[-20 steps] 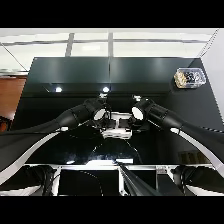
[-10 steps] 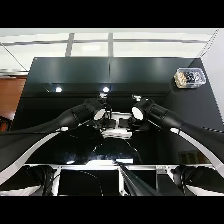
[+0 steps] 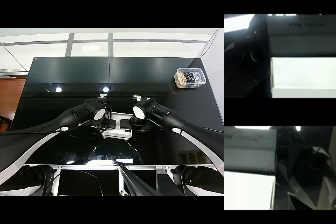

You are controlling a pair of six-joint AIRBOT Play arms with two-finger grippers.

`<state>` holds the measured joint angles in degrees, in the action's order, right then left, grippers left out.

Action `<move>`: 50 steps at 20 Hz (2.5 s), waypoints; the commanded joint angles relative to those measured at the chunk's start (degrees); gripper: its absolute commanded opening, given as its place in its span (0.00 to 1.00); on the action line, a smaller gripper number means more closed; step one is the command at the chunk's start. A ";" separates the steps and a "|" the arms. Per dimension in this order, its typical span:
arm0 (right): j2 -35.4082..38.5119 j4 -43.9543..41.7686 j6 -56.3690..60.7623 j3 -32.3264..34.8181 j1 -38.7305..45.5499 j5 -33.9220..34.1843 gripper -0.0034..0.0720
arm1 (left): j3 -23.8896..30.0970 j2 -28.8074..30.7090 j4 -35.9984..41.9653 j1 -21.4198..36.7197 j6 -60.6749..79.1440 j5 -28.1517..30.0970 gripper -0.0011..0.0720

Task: Fold the box and place the chain.

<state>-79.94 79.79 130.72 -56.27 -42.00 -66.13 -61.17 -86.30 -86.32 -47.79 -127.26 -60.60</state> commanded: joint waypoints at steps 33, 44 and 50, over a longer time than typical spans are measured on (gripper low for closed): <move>-7.23 4.20 -14.08 -23.52 53.07 19.47 1.00 | 0.00 -0.07 -0.20 0.02 -0.02 -0.07 0.06; -26.56 1.60 1.07 -41.68 54.84 7.32 0.82 | 0.00 -0.07 -0.22 0.04 0.00 -0.15 0.06; -30.34 -0.90 1.07 -41.68 54.84 9.29 0.82 | 0.04 -0.07 -0.20 0.02 0.00 -0.66 0.06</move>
<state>-108.40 80.31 131.28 -97.76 12.80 -56.99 -61.17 -86.35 -86.52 -47.79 -127.28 -61.08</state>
